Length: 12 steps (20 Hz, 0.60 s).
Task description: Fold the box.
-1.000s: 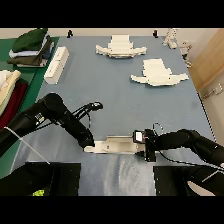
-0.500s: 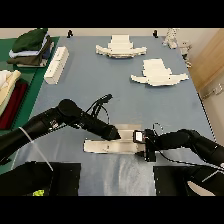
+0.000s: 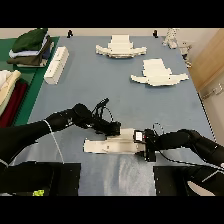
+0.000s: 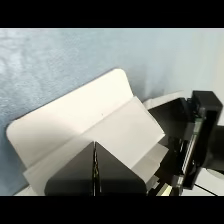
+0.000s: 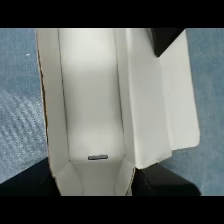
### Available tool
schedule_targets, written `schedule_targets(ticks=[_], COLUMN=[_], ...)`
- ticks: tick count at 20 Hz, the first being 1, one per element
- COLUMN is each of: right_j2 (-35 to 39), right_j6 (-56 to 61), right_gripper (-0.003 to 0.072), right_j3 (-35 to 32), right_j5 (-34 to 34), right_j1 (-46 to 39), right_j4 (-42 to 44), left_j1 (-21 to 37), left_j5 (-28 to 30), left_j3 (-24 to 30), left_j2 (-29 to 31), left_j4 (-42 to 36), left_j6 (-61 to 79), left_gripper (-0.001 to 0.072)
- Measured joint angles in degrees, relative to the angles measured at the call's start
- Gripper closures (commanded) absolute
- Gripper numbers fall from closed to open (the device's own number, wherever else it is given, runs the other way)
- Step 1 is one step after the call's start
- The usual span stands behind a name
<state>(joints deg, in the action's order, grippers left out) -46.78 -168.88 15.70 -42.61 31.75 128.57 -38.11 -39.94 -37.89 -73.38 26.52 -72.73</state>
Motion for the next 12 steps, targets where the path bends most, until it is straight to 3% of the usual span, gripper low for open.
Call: schedule_targets(ticks=[6,12], right_j2=[0.0,0.0], right_j6=[-0.1,-0.1], right_gripper=[0.0182,0.0181], right_j3=[0.0,0.0], right_j5=[0.0,0.0], right_j1=[0.0,0.0], right_j4=[0.0,0.0], left_j1=[0.0,-0.1], left_j5=[0.7,-2.5], left_j3=[-2.5,-3.6], left_j2=[2.2,15.3], left_j4=[0.7,7.7], left_j6=[3.6,7.8], left_gripper=[0.0695,0.0695])
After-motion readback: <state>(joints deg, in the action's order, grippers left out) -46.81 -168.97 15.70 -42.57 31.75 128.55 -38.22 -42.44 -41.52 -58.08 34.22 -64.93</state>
